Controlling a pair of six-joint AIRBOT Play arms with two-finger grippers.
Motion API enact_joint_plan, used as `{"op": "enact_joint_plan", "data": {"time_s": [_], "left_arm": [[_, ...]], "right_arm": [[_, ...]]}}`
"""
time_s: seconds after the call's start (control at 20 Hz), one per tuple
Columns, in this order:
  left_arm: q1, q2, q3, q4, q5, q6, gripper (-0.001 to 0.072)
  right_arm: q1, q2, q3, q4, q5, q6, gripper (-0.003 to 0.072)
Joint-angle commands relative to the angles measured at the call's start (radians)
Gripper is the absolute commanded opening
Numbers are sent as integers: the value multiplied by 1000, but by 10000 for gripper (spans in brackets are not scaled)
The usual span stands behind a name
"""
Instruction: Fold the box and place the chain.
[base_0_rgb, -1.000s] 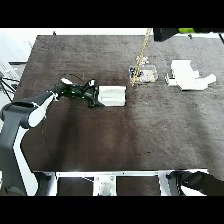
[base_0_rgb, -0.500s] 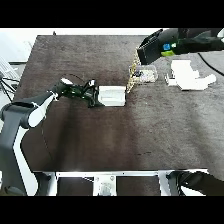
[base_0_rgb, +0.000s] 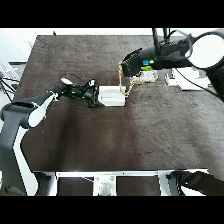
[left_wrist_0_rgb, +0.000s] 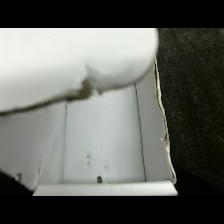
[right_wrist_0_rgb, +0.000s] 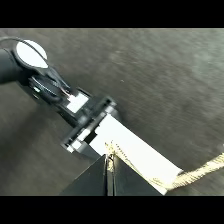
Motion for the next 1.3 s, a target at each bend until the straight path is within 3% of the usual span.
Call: {"op": "enact_joint_plan", "data": {"time_s": [0.0, 0.2, 0.4, 0.7, 0.75, 0.8, 0.85, 0.95, 1.1, 1.25], "left_arm": [[0, 0, 1, 0, 0, 0, 532], [0, 0, 1, 0, 0, 0, 532], [0, 0, 1, 0, 0, 0, 532], [1, 0, 1, 0, 0, 0, 532], [0, 0, 1, 0, 0, 0, 532], [0, 0, 1, 0, 1, 0, 532], [0, 0, 1, 0, 0, 0, 532], [0, 0, 1, 0, 0, 0, 532], [1, 0, 1, 0, 1, 0, 531], [1, 0, 1, 0, 1, 0, 532]], "right_arm": [[1, -4, -117, 82, -184, -10, 12], [0, -24, -314, 83, -375, -9, 12], [0, -79, -514, 134, -669, -10, 11], [0, -235, -565, 134, -825, -9, 13], [0, -236, -565, 134, -824, -9, 53], [0, -226, -564, 134, -825, -10, 275], [0, -206, -564, 132, -824, -10, 404], [-1, -141, -564, 130, -824, -29, 358], [-14, -29, -564, 130, -818, -88, 364], [-122, 6, -565, 131, -738, -66, 442]]}}
